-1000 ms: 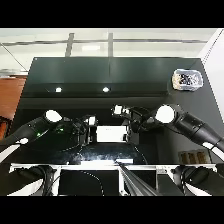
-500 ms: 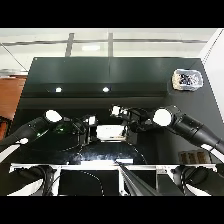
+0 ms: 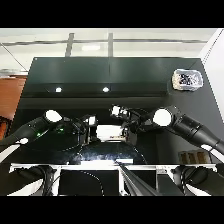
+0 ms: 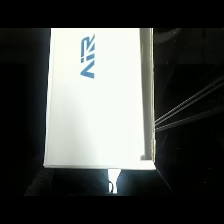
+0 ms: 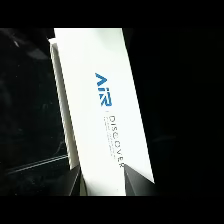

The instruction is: Fold the box and place the chain.

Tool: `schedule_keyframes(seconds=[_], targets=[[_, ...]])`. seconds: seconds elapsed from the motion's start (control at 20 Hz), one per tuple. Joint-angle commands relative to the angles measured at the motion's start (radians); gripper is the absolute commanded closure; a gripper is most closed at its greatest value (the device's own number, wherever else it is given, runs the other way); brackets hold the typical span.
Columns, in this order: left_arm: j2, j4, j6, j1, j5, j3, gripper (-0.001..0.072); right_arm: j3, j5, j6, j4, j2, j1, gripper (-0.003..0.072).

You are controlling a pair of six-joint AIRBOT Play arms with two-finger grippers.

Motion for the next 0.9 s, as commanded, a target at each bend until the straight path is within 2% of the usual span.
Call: schedule_keyframes(seconds=[0.0, 0.25, 0.3, 0.35, 0.4, 0.85], targets=[[-0.001, 0.000, 0.000, -0.001, 0.000, 0.000, 0.0227, -0.020, 0.006, 0.002, 0.000, 0.000, 0.000, 0.0379], [-0.001, 0.000, 0.000, -0.001, 0.000, 0.000, 0.0228, -0.025, -0.005, 0.001, 0.000, 0.000, 0.000, 0.0378], [-0.001, 0.000, 0.000, -0.001, 0.000, 0.000, 0.0227, -0.025, -0.005, 0.002, 0.000, 0.000, 0.000, 0.0357], [-0.001, 0.000, 0.000, -0.001, 0.000, 0.000, 0.0228, -0.025, -0.006, 0.002, 0.000, 0.000, 0.000, 0.0231], [-0.001, 0.000, 0.000, -0.001, 0.000, 0.000, 0.0227, -0.025, -0.005, 0.002, 0.000, 0.000, 0.000, 0.0207], [-0.001, 0.000, 0.000, -0.001, 0.000, 0.000, 0.0228, -0.041, -0.003, 0.016, 0.000, 0.000, 0.000, 0.0208]])
